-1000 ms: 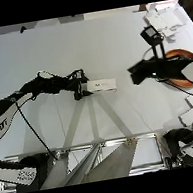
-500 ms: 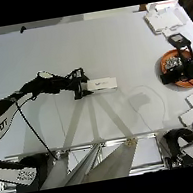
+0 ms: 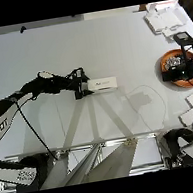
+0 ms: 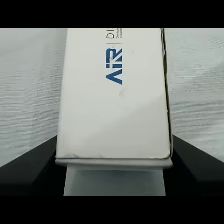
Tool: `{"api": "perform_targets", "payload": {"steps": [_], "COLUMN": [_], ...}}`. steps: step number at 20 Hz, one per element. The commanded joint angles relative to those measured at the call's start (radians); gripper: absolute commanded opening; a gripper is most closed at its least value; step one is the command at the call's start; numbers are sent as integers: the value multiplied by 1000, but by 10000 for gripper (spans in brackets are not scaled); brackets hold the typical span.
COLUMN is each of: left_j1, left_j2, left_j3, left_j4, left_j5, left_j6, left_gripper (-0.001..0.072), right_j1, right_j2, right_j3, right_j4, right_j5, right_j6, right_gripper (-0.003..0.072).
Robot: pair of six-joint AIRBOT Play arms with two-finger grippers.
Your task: Fold the box and place the chain.
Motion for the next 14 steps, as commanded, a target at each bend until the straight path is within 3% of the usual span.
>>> {"api": "perform_targets", "payload": {"steps": [1, 2, 7, 9, 14], "left_j1": [-1, -1, -1, -1, 0], "left_j2": [1, 3, 76, 153, 395], "left_j3": [1, 1, 1, 1, 1], "left_j4": [-1, -1, -1, 18, 250], "left_j5": [4, 4, 41, 120, 338], "left_j6": [0, 1, -50, -153, -433], "left_gripper": [181, 8, 7, 7, 7], "right_j1": [-1, -1, -1, -1, -1], "right_j2": [1, 1, 1, 1, 1], "right_j3": [0, 0, 0, 0, 0], "right_j4": [4, 6, 32, 35, 53], "right_j5": [-1, -1, -1, -1, -5], "right_j6": [7, 7, 6, 6, 6], "right_gripper": [13, 13, 13, 13, 13]}}
